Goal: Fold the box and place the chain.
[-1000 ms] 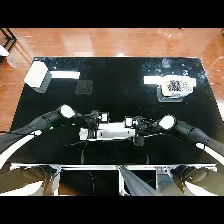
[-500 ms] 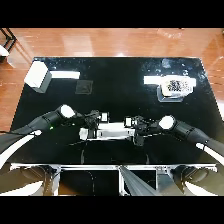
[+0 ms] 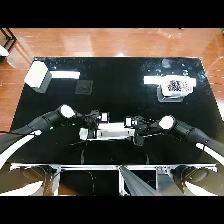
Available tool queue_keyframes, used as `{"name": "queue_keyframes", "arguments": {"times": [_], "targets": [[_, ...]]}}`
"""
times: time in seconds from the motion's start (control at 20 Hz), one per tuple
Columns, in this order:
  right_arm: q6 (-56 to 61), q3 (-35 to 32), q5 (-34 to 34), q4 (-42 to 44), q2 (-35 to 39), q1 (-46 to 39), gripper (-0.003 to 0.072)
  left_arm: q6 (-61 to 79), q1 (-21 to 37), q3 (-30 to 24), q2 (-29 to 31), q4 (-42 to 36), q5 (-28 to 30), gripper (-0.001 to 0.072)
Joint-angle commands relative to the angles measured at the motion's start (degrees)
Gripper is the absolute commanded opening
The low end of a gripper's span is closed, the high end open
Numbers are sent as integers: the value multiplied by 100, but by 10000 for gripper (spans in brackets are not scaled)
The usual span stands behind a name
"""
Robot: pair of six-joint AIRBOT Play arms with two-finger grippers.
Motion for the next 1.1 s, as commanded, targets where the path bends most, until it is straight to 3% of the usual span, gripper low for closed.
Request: {"name": "queue_keyframes", "arguments": {"times": [0.0, 0.1, 0.25, 0.3, 0.45, 0.6, 0.85, 0.9, 0.95, 1.05], "targets": [[4, -4, 0, -2, -4, 4, 284, -85, 9, 7, 2, -2, 31, 232], [4, -4, 0, -2, -4, 4, 284, -243, 9, 11, 42, 2, 55, 282], [68, -4, -57, 0, -4, 4, 284, -415, 9, 11, 267, -2, 177, 589], [118, -4, -109, 2, -4, 4, 284, -544, 20, 11, 378, 24, 232, 634], [179, -4, -166, 2, -4, 4, 284, -979, 122, 11, 706, 293, 232, 634], [195, -4, -175, 2, -4, 4, 284, -2090, 363, 11, 1106, 1043, 55, 633], [195, -4, -175, 2, -4, 4, 285, -4048, 748, 11, 1794, 2044, -1167, 627], [195, -4, -175, 2, -4, 4, 284, -4380, 802, 11, 1926, 2166, -1512, 590], [195, -4, -175, 2, -4, 4, 285, -4752, 852, 11, 2037, 2273, -1853, 476], [195, -4, -175, 2, -4, 4, 285, -5163, 953, 11, 2192, 2312, -2531, 46]]}}
